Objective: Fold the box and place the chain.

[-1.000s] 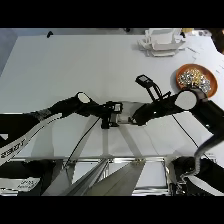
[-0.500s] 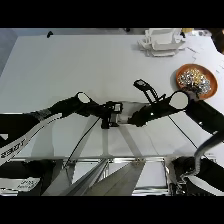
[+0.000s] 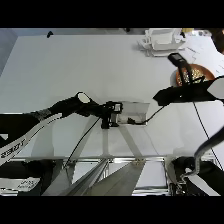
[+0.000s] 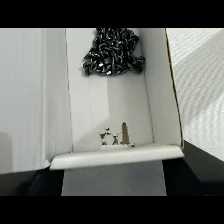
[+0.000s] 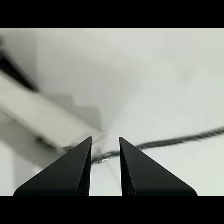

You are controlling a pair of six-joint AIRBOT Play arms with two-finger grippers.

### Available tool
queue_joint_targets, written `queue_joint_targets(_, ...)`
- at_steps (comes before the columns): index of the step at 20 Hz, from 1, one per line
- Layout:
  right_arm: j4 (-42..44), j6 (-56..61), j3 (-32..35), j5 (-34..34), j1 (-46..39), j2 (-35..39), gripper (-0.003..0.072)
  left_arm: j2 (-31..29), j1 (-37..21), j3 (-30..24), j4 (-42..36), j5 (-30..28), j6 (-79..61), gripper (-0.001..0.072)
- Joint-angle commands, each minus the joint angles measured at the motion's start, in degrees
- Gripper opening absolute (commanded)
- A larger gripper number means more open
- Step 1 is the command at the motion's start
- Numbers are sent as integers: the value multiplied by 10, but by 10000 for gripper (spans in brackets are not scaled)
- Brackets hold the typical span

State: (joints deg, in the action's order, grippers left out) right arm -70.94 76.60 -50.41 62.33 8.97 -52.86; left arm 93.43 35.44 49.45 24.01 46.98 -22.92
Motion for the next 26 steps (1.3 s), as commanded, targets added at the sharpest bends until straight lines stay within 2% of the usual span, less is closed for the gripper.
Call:
queue_joint_targets(1,-77,55,17,-43,-58,-28,181,0,0,0,0,0,0,44)
queue_joint_targets(2,-80,55,28,-47,-61,-48,235,0,0,0,0,0,0,44)
queue_joint_targets(3,-81,55,38,-53,-61,-67,380,0,0,0,0,0,0,44)
queue_joint_targets(4,-81,56,45,-59,-61,-87,481,0,0,0,0,0,0,44)
queue_joint_targets(5,-81,56,48,-62,-61,-110,479,0,0,0,0,0,0,44)
queue_joint_targets(8,-85,56,49,-63,-61,-161,397,0,0,0,0,0,0,44)
queue_joint_targets(14,-92,62,50,-65,-61,-223,394,0,0,0,0,0,0,44)
queue_joint_targets(15,-92,62,50,-69,-61,-229,348,0,0,0,0,0,0,44)
queue_joint_targets(18,-92,62,50,-73,-61,-254,321,0,0,0,0,0,0,44)
queue_joint_targets(19,-92,61,50,-73,-61,-261,264,0,0,0,0,0,0,44)
queue_joint_targets(21,-92,61,50,-71,-61,-262,81,0,0,0,0,0,0,44)
queue_joint_targets(22,-92,61,50,-66,-61,-258,13,0,0,0,0,0,0,44)
queue_joint_targets(26,-92,60,50,-30,-61,-193,12,0,0,0,0,0,0,44)
